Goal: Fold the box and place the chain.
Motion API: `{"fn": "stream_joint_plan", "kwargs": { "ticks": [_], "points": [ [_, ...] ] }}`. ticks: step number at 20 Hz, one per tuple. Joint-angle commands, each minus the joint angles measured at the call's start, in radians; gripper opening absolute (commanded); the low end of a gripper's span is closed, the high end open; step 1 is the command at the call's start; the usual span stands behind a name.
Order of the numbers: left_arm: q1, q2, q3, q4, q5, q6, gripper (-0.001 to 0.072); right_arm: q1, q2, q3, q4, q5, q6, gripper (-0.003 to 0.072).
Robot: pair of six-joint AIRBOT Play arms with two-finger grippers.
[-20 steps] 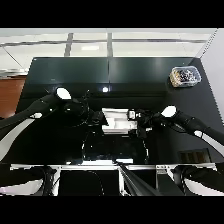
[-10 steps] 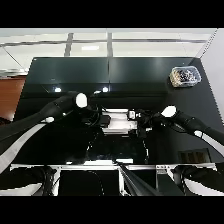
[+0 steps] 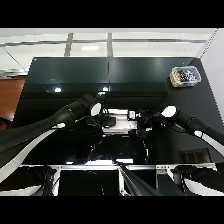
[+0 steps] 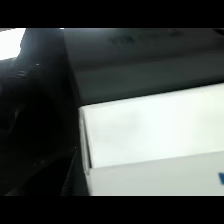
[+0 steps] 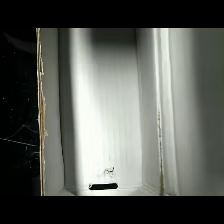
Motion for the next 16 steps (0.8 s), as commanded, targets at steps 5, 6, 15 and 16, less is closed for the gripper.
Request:
{"fn": "stream_joint_plan", "kwargs": {
  "ticks": [5, 6, 15, 16],
  "points": [
    [-0.016, -0.006, 0.004, 0.033, 0.007, -0.078, 0.0056, 0.000, 0.000, 0.000, 0.000, 0.000, 0.000, 0.0128],
    [-0.016, -0.006, 0.004, 0.032, 0.006, -0.078, 0.0025, 0.000, 0.000, 0.000, 0.000, 0.000, 0.000, 0.0128],
    [-0.020, -0.025, 0.061, 0.071, -0.057, -0.079, 0.0398, 0.002, 0.000, 0.000, 0.000, 0.000, 0.000, 0.0128],
    [-0.024, -0.043, 0.087, 0.089, -0.087, -0.079, 0.0394, 0.002, 0.000, 0.000, 0.000, 0.000, 0.000, 0.0128]
  ]
}}
